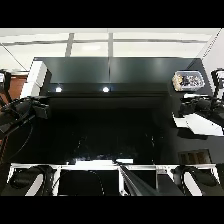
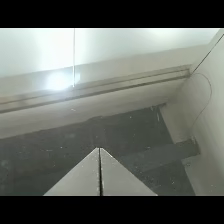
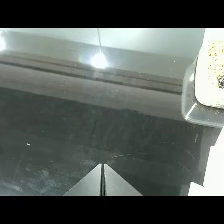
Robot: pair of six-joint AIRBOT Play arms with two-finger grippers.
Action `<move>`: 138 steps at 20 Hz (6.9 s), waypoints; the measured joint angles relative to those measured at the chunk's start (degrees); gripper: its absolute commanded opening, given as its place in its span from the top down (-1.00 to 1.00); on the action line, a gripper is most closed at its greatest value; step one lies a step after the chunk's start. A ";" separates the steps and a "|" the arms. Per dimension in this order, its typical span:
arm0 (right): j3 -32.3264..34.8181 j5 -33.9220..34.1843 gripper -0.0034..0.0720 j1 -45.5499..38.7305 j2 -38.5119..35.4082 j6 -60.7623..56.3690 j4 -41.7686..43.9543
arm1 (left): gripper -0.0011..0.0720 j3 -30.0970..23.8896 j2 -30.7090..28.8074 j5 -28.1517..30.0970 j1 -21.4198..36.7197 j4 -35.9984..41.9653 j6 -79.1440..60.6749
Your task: Fold the box and place the chain.
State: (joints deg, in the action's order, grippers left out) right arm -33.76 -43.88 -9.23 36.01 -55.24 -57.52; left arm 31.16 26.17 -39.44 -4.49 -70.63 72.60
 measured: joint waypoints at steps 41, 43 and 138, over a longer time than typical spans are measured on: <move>-41.97 -18.97 -0.95 -54.90 51.93 -12.50 -3.28 | -0.97 12.98 24.39 -2.78 -1.49 -13.16 14.45; -43.65 -25.24 -0.95 -54.95 55.45 -7.32 -2.91 | -0.97 13.05 24.48 -3.26 -1.49 -13.35 14.64; 17.25 5.97 -0.76 15.15 8.87 12.83 35.87 | 0.91 35.54 75.08 -42.27 -15.10 37.90 -39.26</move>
State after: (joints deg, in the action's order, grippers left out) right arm -16.51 -37.91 5.91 44.88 -42.41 -21.65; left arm 66.70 101.25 -81.71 -19.59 -32.73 33.34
